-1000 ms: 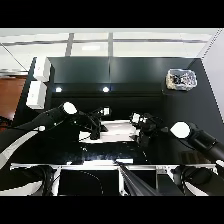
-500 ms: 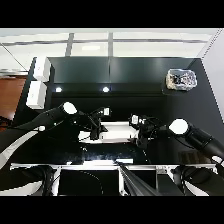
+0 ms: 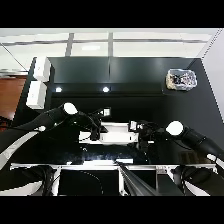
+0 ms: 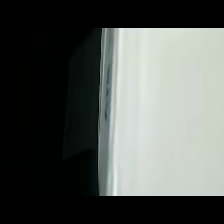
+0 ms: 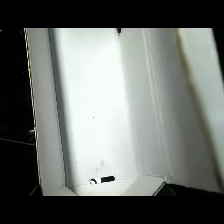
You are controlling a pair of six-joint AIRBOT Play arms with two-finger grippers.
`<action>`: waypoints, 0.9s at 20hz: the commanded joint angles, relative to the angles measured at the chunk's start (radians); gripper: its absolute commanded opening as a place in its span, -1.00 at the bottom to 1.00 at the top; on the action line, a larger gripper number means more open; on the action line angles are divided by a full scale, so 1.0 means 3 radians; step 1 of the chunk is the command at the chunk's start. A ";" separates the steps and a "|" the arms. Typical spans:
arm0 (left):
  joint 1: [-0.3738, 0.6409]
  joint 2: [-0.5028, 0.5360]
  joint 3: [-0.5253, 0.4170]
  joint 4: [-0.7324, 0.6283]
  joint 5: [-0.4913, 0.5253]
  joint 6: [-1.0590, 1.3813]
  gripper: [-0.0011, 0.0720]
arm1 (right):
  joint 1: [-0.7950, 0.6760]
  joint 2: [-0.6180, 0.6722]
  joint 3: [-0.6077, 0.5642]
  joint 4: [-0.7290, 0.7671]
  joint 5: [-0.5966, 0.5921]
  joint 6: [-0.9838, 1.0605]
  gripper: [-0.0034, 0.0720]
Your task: Fold the box and place the chain.
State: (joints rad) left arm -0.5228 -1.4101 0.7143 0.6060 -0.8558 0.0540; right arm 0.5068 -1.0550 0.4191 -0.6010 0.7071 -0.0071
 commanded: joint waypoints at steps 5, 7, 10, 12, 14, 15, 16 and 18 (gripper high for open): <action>0.0001 0.0000 -0.0001 0.0000 0.0009 0.0004 -0.91 | 0.0001 -0.0150 -0.0006 -0.0004 -0.0066 -0.0197 0.95; 0.0001 0.0000 -0.0001 0.0000 0.0009 0.0004 -0.91 | 0.0001 -0.0151 -0.0006 -0.0004 -0.0066 -0.0214 0.95; 0.0001 0.0000 -0.0001 0.0000 0.0009 0.0004 -0.91 | 0.0001 -0.0165 -0.0006 0.0000 -0.0066 -0.0237 0.95; 0.0001 0.0000 -0.0001 0.0000 0.0010 0.0004 -0.91 | 0.0027 -0.0216 -0.0006 0.0006 -0.0067 -0.0272 0.95; 0.0001 0.0000 -0.0001 0.0000 0.0010 0.0004 -0.91 | 0.0094 -0.0263 -0.0006 0.0008 -0.0078 -0.0305 0.95; 0.0001 0.0000 -0.0001 0.0000 0.0010 0.0004 -0.91 | 0.0132 -0.0268 -0.0006 0.0009 -0.0120 -0.0305 0.95; 0.0001 0.0000 -0.0001 0.0000 0.0010 0.0004 -0.91 | 0.0153 -0.0268 -0.0006 0.0009 -0.0172 -0.0305 0.95; 0.0001 0.0000 -0.0001 0.0000 0.0010 0.0004 -0.91 | 0.0150 -0.0268 -0.0006 0.0008 -0.0192 -0.0303 0.95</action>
